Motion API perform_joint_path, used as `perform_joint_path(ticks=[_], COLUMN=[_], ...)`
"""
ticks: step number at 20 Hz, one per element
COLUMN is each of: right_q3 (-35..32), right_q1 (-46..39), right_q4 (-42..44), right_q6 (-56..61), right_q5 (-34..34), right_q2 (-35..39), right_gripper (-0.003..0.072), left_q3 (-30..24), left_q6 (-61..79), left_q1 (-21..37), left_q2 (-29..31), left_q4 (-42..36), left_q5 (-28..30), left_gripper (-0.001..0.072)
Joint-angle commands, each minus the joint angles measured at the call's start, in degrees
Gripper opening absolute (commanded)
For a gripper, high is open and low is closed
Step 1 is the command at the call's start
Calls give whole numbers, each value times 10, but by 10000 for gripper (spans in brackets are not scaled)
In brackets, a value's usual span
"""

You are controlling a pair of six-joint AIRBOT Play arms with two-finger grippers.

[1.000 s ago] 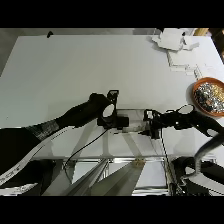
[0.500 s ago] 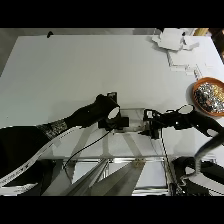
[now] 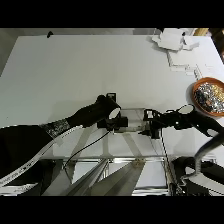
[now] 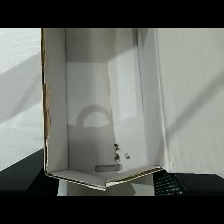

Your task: Fold the box and place the chain.

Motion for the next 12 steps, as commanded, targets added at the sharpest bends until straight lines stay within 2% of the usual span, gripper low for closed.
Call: perform_joint_path(ticks=[1, 3, 6, 8, 11, 12], right_q3=[0, 0, 0, 0, 0, 0], right_q1=[0, 0, 0, 0, 0, 0], right_q4=[0, 0, 0, 0, 0, 0], right_q6=[0, 0, 0, 0, 0, 0], right_q5=[0, 0, 0, 0, 0, 0], right_q2=[0, 0, 0, 0, 0, 0], right_gripper=[466, 466, 466, 466, 466, 466], left_q3=[0, 0, 0, 0, 0, 0], left_q6=[1, 1, 2, 2, 2, 1], left_q1=[0, -1, -1, 0, 0, 0], left_q2=[-3, -3, -3, -3, -3, -3], left_q4=[2, 0, -5, -5, -4, -5], left_q5=[8, 8, 8, 8, 8, 8], left_gripper=[7, 109, 108, 8, 4, 25])
